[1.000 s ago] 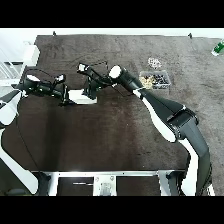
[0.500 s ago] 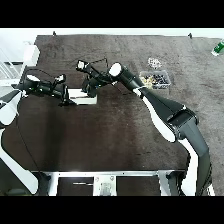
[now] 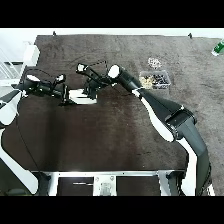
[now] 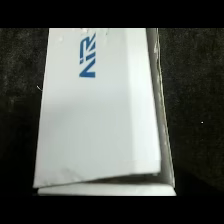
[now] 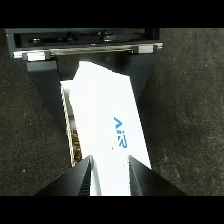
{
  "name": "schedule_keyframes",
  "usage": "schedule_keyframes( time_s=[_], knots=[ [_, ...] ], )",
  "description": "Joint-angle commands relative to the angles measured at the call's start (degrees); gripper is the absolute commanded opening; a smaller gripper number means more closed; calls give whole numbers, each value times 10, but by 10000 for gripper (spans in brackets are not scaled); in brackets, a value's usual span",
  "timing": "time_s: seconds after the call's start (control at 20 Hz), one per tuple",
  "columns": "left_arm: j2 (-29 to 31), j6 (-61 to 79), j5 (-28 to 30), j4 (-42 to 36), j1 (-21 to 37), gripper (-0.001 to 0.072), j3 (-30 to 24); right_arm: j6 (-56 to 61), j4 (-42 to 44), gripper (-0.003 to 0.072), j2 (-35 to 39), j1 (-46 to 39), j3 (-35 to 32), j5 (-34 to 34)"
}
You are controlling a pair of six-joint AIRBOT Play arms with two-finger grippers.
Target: Fold the box and place the chain.
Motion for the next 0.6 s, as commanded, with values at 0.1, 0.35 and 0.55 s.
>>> schedule_keyframes(
  time_s=[0.1,0.35,0.55],
  knots=[
    [0,1,0,2,0,527,0,14,-2,221,-1,3,0,-3],
    [0,1,0,2,0,528,0,25,-2,218,-1,12,-3,48],
    [0,1,-1,2,0,527,0,29,-2,221,-1,13,-7,53]
  ],
)
